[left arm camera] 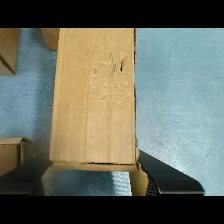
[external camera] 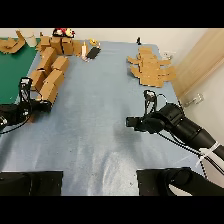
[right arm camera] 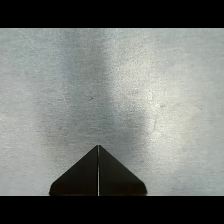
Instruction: Fold the box.
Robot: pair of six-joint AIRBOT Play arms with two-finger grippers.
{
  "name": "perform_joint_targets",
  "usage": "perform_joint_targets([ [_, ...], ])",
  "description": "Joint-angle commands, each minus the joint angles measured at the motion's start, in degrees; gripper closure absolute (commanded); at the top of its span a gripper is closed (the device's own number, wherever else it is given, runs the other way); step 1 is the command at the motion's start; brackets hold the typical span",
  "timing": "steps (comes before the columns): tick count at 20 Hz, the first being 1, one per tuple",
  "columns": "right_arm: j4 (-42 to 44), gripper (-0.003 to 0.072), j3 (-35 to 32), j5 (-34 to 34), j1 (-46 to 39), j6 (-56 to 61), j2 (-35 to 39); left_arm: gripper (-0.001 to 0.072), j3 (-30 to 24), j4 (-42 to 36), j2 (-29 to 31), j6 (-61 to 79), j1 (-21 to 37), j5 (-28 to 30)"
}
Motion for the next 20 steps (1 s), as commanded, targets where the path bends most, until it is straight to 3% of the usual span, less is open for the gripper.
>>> perform_joint_targets([
  [1,0.0,0.0683,0.0,0.0,0.0,-0.1,0.0,0.0223,1.0,0.0,1.3,0.2,0.0,-0.2],
  [9,0.3,0.0683,0.0,0.0,0.0,-0.5,0.0,0.0223,1.0,0.0,1.2,-4.3,0.0,-5.6],
  [13,0.2,0.0683,0.0,0.0,0.0,-1.0,0.0,0.0223,1.0,0.1,0.6,-5.2,0.0,-2.4],
  [20,0.3,0.0683,0.0,0.0,0.0,-1.2,0.0,0.0223,1.0,0.5,-2.8,-5.8,-0.3,-2.1],
])
